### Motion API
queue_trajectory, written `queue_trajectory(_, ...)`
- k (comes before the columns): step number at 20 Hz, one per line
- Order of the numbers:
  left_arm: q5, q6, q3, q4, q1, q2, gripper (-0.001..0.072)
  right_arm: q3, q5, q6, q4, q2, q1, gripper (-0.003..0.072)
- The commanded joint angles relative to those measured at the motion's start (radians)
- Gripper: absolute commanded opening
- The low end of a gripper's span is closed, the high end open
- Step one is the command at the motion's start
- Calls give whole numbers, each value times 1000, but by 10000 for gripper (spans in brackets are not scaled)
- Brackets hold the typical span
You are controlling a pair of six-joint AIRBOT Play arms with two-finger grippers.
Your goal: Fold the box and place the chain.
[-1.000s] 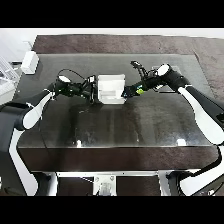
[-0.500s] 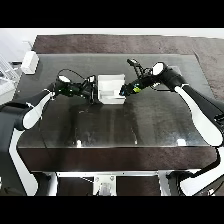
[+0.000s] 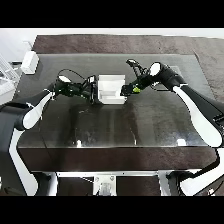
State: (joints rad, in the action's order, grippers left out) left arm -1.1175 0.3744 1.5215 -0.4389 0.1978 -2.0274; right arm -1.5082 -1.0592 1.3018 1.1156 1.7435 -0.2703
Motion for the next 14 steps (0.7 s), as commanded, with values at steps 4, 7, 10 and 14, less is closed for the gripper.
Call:
queue_trajectory(4,0,0,0,0,0,0,408,-10,52,137,73,14,-45,443)
queue_trajectory(7,0,0,0,0,0,0,408,-33,46,198,144,36,-88,444)
queue_trajectory(10,0,0,0,0,0,0,408,-47,45,261,211,39,-113,434)
queue_trajectory(14,0,0,0,0,0,0,408,-55,47,281,225,45,-115,428)
